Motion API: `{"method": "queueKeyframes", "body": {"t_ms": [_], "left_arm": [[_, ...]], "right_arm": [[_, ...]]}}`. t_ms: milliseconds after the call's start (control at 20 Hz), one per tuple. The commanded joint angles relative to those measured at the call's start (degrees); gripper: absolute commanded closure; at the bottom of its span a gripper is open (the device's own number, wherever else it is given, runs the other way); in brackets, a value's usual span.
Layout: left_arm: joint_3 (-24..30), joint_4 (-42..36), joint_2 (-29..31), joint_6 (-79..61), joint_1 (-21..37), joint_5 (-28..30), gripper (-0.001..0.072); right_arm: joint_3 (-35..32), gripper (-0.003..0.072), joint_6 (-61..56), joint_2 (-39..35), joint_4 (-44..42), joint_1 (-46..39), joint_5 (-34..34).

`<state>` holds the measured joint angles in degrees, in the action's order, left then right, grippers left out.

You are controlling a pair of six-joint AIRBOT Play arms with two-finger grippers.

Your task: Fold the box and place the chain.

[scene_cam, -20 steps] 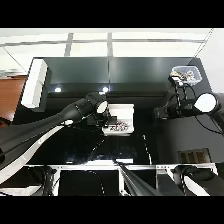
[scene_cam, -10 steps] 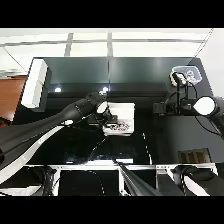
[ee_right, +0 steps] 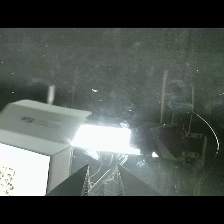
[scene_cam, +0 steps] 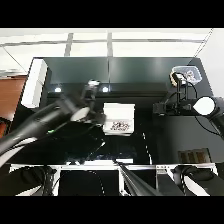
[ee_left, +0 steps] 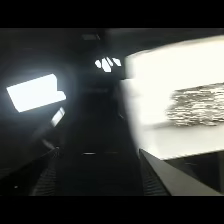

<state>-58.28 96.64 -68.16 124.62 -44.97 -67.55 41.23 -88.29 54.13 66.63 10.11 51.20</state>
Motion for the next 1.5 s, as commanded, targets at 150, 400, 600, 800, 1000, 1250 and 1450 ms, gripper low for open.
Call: {"method": "queueKeyframes", "body": {"t_ms": [150, 400, 600, 800, 1000, 1250, 1450], "left_arm": [[27.63, -48.92, 18.32, -43.45, 26.29, 18.67, 0.0135], [32.72, -64.92, 15.1, -104.13, 27.3, 17.84, -0.0011], [30.71, -63.32, 10.78, -130.57, 23.93, 17.51, -0.0011], [23.96, -59.32, -2.78, -139.4, 23.56, 14.91, -0.0011], [18.62, -58.03, -10.23, -139.36, 22.53, 14.99, -0.0011], [16.5, -64.37, -12.59, -139.25, 22.14, 15.1, -0.0011], [16.55, -65.13, -13.07, -137.74, 21.09, 16.02, -0.0009]], "right_arm": [[0.0, 0.0465, 0.0, -0.02, 0.04, 0.0, -0.17], [-0.13, 0.0465, -0.02, 0.07, -0.17, 0.0, -1.97], [-0.13, 0.0465, -0.04, 0.07, -0.2, 0.02, -2.21], [-0.13, 0.0465, -0.02, 0.07, -0.37, 0.02, -2.21], [-0.13, 0.0465, -0.04, 0.07, -0.63, 0.02, -1.92], [-0.13, 0.0465, -0.02, 0.07, -4.22, 0.02, -2.45], [-0.13, 0.0465, 0.0, 0.07, -4.02, 0.02, -2.58]]}}
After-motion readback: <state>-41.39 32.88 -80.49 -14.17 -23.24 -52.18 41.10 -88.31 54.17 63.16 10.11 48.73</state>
